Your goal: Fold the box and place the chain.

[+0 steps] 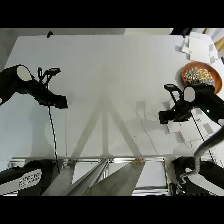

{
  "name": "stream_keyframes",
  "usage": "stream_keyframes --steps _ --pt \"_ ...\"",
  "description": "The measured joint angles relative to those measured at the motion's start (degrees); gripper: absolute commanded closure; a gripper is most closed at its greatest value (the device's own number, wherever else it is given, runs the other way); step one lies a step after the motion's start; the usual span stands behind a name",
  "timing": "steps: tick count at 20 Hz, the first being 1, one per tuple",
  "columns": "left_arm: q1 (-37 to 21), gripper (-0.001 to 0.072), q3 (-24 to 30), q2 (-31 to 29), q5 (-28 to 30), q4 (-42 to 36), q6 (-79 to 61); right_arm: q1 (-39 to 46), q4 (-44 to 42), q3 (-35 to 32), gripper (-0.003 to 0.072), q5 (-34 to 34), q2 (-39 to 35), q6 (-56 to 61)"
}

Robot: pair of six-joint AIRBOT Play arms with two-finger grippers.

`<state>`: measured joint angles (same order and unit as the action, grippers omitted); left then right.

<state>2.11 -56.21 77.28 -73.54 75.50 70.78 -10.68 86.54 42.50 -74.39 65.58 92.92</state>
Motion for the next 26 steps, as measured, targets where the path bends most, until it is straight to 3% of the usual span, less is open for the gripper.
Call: stream_keyframes --steps 8,12,16,21,26 --pt "0.0 0.0017 0.0 0.0 0.0 0.0 0.0 0.02 2.16 0.5 0.0006 -0.37 -0.04 0.0" --pt "0.0 0.0017 0.0 0.0 0.0 0.0 0.02 0.02 13.25 3.26 0.0006 -3.87 -0.92 0.0" --pt "0.0 0.0017 0.0 0.0 0.0 -0.02 0.02 1.64 27.47 4.66 0.0007 -2.05 -4.7 1.86" --pt "0.0 0.0017 0.0 0.0 0.0 -0.02 0.0 15.93 36.22 5.09 0.0005 3.08 -7.74 3.69" --pt "0.0 0.0017 0.0 0.0 0.0 -0.02 0.0 36.68 36.22 5.16 -0.0003 8.07 -8.24 2.69"
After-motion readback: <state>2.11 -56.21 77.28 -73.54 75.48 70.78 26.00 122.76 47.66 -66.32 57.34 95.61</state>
